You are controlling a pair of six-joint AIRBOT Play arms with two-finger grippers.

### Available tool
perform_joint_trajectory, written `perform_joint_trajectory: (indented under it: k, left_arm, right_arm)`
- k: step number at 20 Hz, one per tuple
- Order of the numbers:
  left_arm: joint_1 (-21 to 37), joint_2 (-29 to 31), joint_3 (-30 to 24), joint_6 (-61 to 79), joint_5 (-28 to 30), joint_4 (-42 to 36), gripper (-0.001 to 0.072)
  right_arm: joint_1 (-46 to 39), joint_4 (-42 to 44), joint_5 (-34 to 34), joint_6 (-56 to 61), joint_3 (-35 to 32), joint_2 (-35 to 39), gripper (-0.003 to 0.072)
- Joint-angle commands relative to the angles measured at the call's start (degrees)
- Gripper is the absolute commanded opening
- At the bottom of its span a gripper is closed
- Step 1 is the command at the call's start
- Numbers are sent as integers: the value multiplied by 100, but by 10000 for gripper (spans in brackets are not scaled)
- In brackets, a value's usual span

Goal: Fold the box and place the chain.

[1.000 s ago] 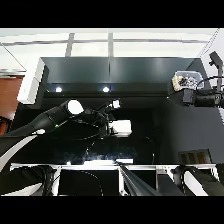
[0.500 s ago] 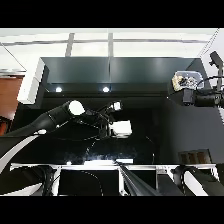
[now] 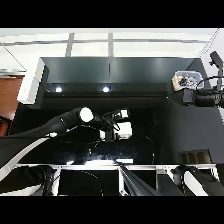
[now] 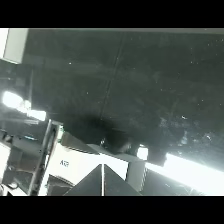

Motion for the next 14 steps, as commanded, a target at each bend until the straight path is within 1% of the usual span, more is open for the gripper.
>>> perform_joint_trajectory:
  k: [1, 3, 4, 6, 8, 9, 10, 12, 14]
  left_arm:
    - [-203, -79, 0, 2, 459, 125, 713]
    - [-195, -76, 0, -2, 450, 356, 710]
    - [-197, -68, 4, -2, 400, 424, 649]
    - [-179, 48, 4, -59, 186, 428, 248]
    - [-44, 332, 4, -739, -50, 562, 244]
    - [98, 511, 0, -1209, -223, 791, 243]
    - [317, 723, -15, -1744, -439, 1193, 244]
    - [927, 1156, -55, -2817, -1001, 2221, 245]
    - [1792, 1613, -133, -3628, -1696, 3016, 246]
  right_arm:
    - [-2, 0, 2, 4, 7, 2, 12]
    - [-2, 2, 4, 4, 7, 2, 12]
    - [-2, 2, 9, 4, 7, 2, 12]
    - [-2, 4, 66, 4, 7, 2, 12]
    - [-2, 2, 136, 4, 7, 2, 13]
    - [-2, 2, 155, 2, 7, 2, 12]
    - [-2, 2, 157, 2, 7, 2, 12]
    - [-2, 0, 157, 0, 7, 2, 12]
    - [-2, -2, 175, -2, 7, 2, 12]
